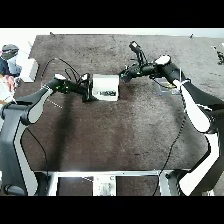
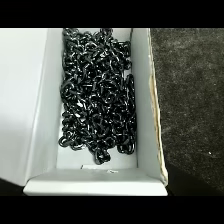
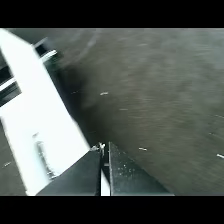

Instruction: Fold the box and place the chain.

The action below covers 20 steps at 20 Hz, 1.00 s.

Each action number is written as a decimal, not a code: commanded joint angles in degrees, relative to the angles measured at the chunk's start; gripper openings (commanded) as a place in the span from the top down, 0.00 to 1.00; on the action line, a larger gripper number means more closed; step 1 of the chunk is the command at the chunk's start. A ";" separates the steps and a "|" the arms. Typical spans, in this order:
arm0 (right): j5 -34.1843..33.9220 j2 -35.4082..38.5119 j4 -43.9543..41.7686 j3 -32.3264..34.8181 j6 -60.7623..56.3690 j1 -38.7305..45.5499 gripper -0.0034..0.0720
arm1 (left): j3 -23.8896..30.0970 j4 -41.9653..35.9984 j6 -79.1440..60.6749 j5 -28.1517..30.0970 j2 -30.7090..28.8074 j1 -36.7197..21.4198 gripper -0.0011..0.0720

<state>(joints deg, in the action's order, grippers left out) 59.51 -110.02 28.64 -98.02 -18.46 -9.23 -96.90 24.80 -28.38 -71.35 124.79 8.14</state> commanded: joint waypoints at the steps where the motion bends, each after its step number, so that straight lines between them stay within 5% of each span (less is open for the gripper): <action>1: 7.45 -0.96 -3.72 -0.09 7.23 -0.15 0.87 | 0.00 0.00 0.00 -0.02 0.02 -0.02 0.67; 3: 10.01 -0.96 -4.04 -0.09 8.66 -0.74 0.87 | 0.00 0.00 0.00 0.00 0.02 -0.02 0.67; 4: 9.92 -0.96 -2.67 -0.07 8.68 -1.18 0.67 | 0.00 0.00 0.00 0.02 0.02 -0.02 0.67; 5: 9.97 -0.96 -0.76 -0.07 9.75 -1.64 0.60 | 0.00 0.00 0.00 0.00 0.02 -0.02 0.67; 17: 7.63 -0.96 5.97 -0.09 14.67 -7.43 0.60 | 0.02 0.00 0.00 0.00 0.02 -0.02 0.67; 18: 7.19 -0.96 6.32 -0.07 14.67 -7.76 0.51 | 0.02 0.00 0.00 0.00 0.02 -0.02 0.67; 20: 6.10 -0.96 6.45 -0.09 14.82 -8.24 0.51 | 0.00 0.00 0.00 0.02 0.04 -0.02 0.67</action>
